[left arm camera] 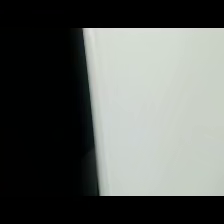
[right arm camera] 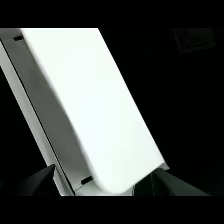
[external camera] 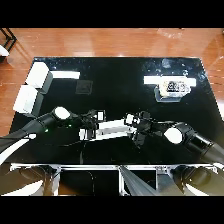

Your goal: Fold the box and place the chain.

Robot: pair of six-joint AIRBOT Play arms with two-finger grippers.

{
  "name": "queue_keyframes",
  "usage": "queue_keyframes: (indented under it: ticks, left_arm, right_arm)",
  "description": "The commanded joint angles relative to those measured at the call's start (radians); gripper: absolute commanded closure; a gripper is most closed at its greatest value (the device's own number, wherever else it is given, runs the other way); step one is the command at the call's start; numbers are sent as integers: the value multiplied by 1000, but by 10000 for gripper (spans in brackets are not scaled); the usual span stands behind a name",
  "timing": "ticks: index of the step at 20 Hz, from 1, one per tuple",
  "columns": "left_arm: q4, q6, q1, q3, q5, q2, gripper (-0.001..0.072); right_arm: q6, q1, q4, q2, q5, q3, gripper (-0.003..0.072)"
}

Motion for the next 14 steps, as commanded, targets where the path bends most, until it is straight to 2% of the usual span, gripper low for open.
queue_keyframes:
  ticks: [1,6,8,11,14]
  left_arm:
    - [0,-2,0,0,0,0,690]
    - [0,-2,0,0,0,1,690]
    - [0,-2,0,0,1,1,690]
    - [0,-2,0,0,0,1,690]
    - [0,-2,0,2,1,1,690]
  right_arm:
    - [-3,0,0,0,1,3,-13]
    - [-41,-11,16,-2,32,3,-13]
    - [-115,-61,104,-2,75,3,-13]
    - [-462,-190,414,-36,245,10,-13]
    - [-588,-217,479,-110,248,12,-13]
